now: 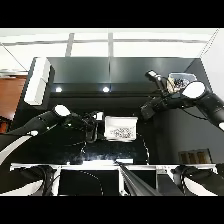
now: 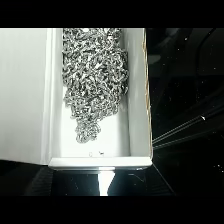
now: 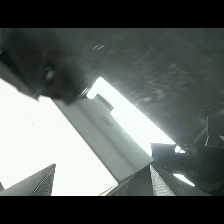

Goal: Fold the box and place the chain.

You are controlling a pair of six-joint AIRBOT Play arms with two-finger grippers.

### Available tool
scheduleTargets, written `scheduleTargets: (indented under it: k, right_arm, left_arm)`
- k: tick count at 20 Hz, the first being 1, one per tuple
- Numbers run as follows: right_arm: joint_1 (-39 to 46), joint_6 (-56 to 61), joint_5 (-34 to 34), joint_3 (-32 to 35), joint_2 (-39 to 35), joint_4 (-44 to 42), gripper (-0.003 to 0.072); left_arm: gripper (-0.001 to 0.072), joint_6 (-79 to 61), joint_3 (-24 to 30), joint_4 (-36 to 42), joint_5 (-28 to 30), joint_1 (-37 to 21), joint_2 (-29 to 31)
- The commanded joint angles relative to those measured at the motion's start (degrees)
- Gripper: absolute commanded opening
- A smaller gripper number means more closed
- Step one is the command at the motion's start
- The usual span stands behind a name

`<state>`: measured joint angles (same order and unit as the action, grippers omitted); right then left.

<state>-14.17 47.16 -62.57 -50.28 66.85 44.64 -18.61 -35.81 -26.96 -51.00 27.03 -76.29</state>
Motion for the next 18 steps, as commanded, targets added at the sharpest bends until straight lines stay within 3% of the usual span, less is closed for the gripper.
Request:
scheduleTargets:
  k: [1,5,13,18]
  right_arm:
    - [-1.3,-7.9,-9.4,-0.2,1.4,-1.1,0.0719]
    - [-2.0,-8.7,-13.7,-0.7,0.3,-0.7,0.0719]
    - [-8.5,-22.6,-8.9,-0.2,0.4,4.1,0.0719]
    - [-8.5,-22.8,-7.3,-0.1,0.8,5.5,0.0718]
  left_arm:
    - [0.0423,0.0,0.0,0.0,0.0,0.0,0.0]
    - [0.0422,0.0,0.0,0.0,0.0,0.0,0.0]
    - [0.0422,0.0,0.0,0.0,0.0,0.0,0.0]
    - [0.0423,0.0,0.0,0.0,0.0,0.0,0.0]
